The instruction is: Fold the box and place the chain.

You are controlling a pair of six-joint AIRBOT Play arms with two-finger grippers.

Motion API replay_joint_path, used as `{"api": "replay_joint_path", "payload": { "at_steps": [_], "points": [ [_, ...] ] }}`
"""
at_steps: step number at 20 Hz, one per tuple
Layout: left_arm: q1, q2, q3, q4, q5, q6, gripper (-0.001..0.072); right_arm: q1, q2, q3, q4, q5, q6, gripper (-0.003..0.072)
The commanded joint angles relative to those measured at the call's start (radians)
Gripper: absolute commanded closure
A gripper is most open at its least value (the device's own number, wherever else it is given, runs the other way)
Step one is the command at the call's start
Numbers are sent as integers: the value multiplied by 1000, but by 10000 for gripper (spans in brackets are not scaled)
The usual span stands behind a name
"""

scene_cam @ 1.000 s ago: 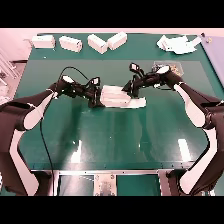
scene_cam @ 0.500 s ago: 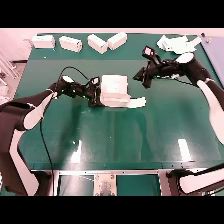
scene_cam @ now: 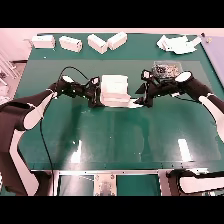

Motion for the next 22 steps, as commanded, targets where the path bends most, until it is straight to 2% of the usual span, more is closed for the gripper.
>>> {"api": "replay_joint_path", "payload": {
  "at_steps": [1, 5, 7, 8, 11, 12, 15, 18, 22],
  "points": [
    [0, 0, 0, 0, 0, 0, 183, 4, -42, -23, 85, -19, -93, 93],
    [0, 0, 0, 0, 0, 0, 184, 27, -92, -23, 110, -32, -156, 95],
    [0, 0, 0, 0, 0, 0, 183, 34, -102, -22, 116, -72, -177, 122],
    [0, 0, 0, 0, 0, 0, 184, 34, -103, -20, 116, -87, -182, 253],
    [0, 0, 0, 0, 0, 0, 183, 32, -103, -16, 117, -90, -222, 281],
    [0, 0, 0, 0, 0, 0, 183, 32, -104, -16, 117, -90, -226, 352],
    [0, 0, 0, 0, 0, 0, 184, 41, -104, -14, 143, -91, -258, 423],
    [0, 0, 0, 0, 0, 0, 183, 55, -109, -14, 248, -90, -313, 429],
    [0, 0, 0, 0, 0, 0, 183, 74, -138, -14, 301, -90, -334, 428]
  ]
}}
